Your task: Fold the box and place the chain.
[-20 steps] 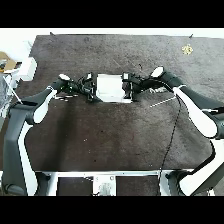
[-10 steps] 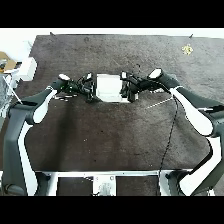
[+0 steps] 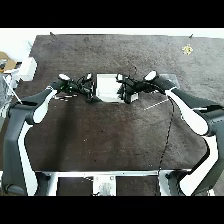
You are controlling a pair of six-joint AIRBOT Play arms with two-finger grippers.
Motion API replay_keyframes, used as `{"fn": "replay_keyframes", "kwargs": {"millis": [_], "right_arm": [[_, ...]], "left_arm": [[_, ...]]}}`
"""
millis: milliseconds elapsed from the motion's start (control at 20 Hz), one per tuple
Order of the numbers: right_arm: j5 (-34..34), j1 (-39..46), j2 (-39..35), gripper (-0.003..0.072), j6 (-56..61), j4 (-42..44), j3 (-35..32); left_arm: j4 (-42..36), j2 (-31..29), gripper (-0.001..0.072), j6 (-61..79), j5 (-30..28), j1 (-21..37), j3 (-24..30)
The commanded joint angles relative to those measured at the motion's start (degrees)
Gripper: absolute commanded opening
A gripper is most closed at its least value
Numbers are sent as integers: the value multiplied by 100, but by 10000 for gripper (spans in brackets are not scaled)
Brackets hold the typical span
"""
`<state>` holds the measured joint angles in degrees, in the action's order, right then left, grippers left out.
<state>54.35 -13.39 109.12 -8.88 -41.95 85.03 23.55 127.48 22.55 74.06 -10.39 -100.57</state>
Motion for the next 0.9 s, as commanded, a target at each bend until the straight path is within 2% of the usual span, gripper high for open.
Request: {"fn": "replay_keyframes", "kwargs": {"millis": [0, 50, 200, 350, 400, 450, 600, 850], "right_arm": [[-26, -4, 13, 560, -20, -26, -4], [-44, 15, 13, 679, -17, -26, -4], [-42, 125, -11, 674, -11, -24, -4], [-11, 260, -127, 333, 212, -33, -2], [17, 308, -208, 190, 472, -144, -2], [98, 345, -321, 135, 774, -374, -2], [133, 411, -774, 134, 2363, -1272, -2], [247, 632, -1499, 134, 6203, -2806, 2]], "left_arm": [[-2, 2, 353, -2, -2, -2, 2], [-2, 2, 353, -2, -2, -2, 2], [-2, 2, 353, -2, -2, -2, 2], [-2, 2, 353, -2, 0, -2, 2], [-2, 2, 353, -2, -2, -2, 2], [-2, 2, 353, -2, 0, -2, 2], [-2, 2, 353, -2, -2, -2, 2], [-2, 2, 353, -2, 0, -2, 2]]}}
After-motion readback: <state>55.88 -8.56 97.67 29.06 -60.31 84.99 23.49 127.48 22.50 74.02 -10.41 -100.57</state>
